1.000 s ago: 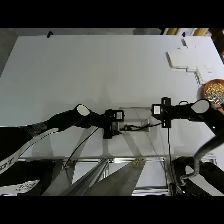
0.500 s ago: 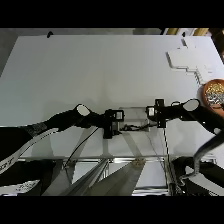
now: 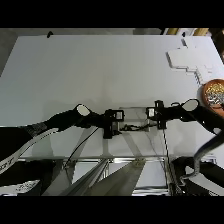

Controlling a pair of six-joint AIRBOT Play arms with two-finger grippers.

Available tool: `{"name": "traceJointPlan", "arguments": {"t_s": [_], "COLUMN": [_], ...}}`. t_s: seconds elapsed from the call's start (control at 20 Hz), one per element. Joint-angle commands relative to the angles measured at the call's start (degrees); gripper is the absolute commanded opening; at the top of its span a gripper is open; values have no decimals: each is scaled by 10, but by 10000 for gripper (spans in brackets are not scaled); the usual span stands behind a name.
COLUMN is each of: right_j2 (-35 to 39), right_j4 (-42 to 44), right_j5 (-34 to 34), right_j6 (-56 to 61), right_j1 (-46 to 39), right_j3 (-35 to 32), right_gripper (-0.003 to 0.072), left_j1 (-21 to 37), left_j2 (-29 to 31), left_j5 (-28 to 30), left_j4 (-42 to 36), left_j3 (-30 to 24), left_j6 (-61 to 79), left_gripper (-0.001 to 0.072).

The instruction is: Fold the box and place the chain.

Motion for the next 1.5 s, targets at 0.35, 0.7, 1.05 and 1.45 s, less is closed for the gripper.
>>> {"name": "traceJointPlan", "arguments": {"t_s": [0.35,0.7,1.05,1.45], "right_j2": [94,206,252,208], "right_j4": [-49,-24,97,146], "right_j5": [149,202,149,-26], "right_j6": [86,136,140,158], "right_j1": [0,0,94,236], "right_j3": [0,0,0,0], "right_gripper": [15,15,14,18], "left_j1": [0,0,0,0], "left_j2": [0,0,0,0], "left_j5": [0,0,0,0], "left_j4": [0,0,0,0], "left_j3": [0,0,0,0], "left_j6": [0,0,0,0], "left_gripper": [253,253,253,253]}}
